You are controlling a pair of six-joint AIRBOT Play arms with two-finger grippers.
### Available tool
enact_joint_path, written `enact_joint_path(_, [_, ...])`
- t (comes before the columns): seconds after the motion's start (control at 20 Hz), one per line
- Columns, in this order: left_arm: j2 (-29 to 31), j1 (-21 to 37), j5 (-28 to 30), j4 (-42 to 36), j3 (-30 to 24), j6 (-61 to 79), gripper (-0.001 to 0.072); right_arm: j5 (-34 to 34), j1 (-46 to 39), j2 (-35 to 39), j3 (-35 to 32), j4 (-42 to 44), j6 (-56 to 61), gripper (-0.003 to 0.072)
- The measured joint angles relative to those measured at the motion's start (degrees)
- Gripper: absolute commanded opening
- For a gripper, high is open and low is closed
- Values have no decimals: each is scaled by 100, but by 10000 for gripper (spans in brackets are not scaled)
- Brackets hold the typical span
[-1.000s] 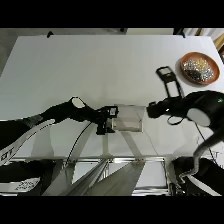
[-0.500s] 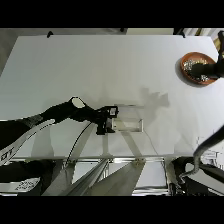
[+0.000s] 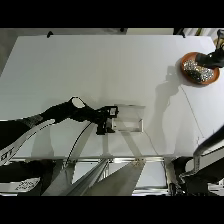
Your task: Fold the box and place the chain.
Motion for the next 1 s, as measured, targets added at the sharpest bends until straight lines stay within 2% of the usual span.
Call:
enact_joint_path(0.25, [0,0,0,0,0,0,253,-254,-232,-503,238,227,57,283])
enact_joint_path(0.35, [0,0,0,0,0,-2,253,-317,-286,-605,267,446,70,209])
enact_joint_path(0.45, [0,0,0,0,0,0,253,-345,-319,-697,280,584,70,192])
enact_joint_path(0.5, [0,0,0,0,0,-2,253,-361,-328,-732,284,627,70,157])
enact_joint_path(0.65, [0,0,0,0,0,-2,253,-356,-345,-822,291,710,70,138])
enact_joint_path(0.7, [0,0,0,0,0,0,253,-358,-348,-848,295,719,70,19])
enact_joint_path(1.0, [0,0,0,0,0,-2,253,-229,-352,-774,297,719,59,18])
